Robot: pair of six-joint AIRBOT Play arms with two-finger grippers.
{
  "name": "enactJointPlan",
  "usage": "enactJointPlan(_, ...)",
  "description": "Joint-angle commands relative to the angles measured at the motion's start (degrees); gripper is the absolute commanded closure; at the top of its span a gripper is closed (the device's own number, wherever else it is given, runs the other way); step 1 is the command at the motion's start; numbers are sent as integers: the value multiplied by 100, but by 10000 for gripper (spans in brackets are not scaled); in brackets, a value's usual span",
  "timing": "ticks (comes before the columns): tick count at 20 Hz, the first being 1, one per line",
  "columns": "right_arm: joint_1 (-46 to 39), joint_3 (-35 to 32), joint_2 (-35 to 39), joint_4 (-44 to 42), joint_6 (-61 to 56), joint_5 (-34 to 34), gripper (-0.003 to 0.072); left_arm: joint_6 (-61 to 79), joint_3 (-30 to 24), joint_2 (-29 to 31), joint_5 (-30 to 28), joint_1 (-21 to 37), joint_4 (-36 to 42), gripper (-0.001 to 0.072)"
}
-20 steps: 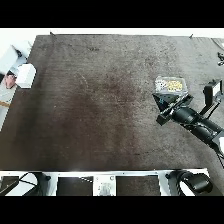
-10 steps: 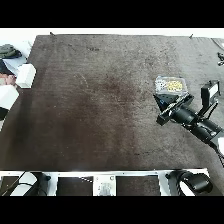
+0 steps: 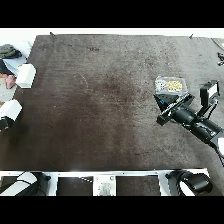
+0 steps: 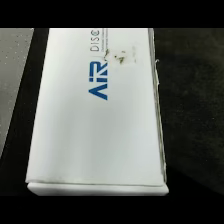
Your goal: Fold the box and place the chain.
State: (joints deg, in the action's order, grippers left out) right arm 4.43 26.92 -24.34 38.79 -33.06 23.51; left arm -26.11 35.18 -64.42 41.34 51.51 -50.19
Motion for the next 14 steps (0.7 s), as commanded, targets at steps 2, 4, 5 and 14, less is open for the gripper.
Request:
enactJointPlan(2, 2, -2, 0, -2, -24, 0, 704, 278, -22, -249, -306, 0, -50, 703)
enactJointPlan(4, 2, -2, 0, 0, -24, -2, 703, 415, -24, -249, -275, 0, -66, 700)
enactJointPlan(5, 2, -2, 0, 0, -24, -2, 703, 415, -24, -249, -273, 0, -92, 699)
enactJointPlan(14, 2, -2, 0, -332, -26, -232, 703, 562, -17, -229, -105, 2, -494, -11)
